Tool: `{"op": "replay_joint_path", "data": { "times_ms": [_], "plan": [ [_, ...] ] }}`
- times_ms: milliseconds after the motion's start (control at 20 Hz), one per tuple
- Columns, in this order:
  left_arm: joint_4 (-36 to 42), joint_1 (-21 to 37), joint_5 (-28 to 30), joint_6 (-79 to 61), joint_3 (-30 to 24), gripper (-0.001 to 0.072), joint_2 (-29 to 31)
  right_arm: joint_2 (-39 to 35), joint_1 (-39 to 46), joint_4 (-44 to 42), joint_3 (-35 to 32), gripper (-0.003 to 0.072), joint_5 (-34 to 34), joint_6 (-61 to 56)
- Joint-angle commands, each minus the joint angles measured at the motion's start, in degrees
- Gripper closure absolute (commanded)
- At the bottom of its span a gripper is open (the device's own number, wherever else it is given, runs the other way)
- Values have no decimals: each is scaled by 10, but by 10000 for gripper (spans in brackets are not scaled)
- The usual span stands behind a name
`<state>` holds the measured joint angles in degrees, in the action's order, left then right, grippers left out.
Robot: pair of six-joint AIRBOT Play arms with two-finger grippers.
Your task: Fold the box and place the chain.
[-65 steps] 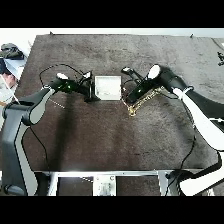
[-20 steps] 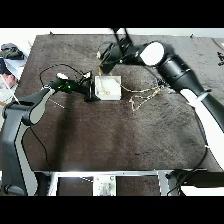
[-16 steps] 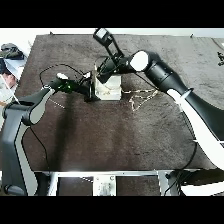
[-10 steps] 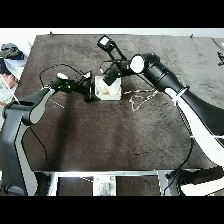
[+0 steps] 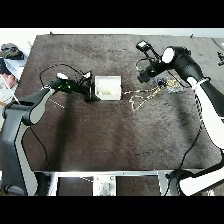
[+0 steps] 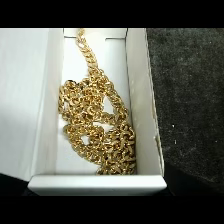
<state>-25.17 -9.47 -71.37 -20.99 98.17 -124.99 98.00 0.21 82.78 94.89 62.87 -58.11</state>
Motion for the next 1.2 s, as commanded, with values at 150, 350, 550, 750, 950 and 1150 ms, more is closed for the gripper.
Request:
{"op": "replay_joint_path", "data": {
  "times_ms": [150, 350, 550, 750, 950, 1150],
  "plan": [
    [0, 0, 0, 0, 0, 195, 0, 71, 28, 94, 29, 396, 65, 93],
    [0, 0, 0, 0, 0, 194, 0, 101, 18, 127, 76, 395, 102, 121],
    [0, 0, 0, 0, 0, 194, 0, 112, 15, 157, 77, 396, 87, 124],
    [0, 0, 0, 0, 0, 195, 0, 121, 15, 167, 77, 396, 81, 131],
    [0, 0, 0, 0, 0, 194, 0, 128, 15, 176, 77, 397, 63, 135],
    [0, 0, 0, 0, 0, 194, 0, 152, 15, 178, 77, 397, 61, 136]
  ]
}}
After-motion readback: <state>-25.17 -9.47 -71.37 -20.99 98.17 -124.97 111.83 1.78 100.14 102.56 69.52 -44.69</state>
